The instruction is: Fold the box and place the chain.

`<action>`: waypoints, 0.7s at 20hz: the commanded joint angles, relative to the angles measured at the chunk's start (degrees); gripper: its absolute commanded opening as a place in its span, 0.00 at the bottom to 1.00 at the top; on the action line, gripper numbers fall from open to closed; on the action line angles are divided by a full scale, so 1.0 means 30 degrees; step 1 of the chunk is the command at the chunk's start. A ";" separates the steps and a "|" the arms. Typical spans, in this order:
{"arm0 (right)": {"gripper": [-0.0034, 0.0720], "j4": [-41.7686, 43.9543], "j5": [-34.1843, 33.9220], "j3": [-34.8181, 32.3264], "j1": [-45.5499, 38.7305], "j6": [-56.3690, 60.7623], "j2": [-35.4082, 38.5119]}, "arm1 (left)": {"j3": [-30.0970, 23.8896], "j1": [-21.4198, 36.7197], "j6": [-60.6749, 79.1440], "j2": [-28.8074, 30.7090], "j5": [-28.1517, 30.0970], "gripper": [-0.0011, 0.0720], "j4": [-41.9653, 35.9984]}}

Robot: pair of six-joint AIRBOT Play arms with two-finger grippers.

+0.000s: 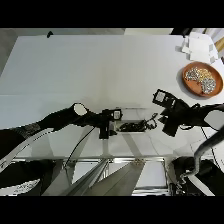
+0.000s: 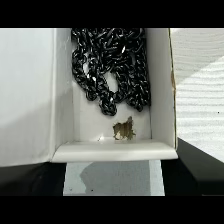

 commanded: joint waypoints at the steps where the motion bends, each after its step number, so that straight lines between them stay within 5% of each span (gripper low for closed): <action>1: 0.33 -0.0707 0.0255 -0.0787 -0.1880 -0.1290 -0.0525 | 0.0007 0.0007 0.0007 0.0015 0.0007 0.12 0.0000; 8: 0.34 0.2368 -0.3614 -0.3606 -0.1872 -0.6492 -0.2208 | 0.0007 0.0007 0.0007 0.0015 0.0007 0.12 0.0000; 14: 0.34 0.5384 -0.4095 -0.4036 -0.1872 -1.0455 -0.3490 | 0.0007 0.0007 0.0007 0.0015 0.0007 0.12 0.0000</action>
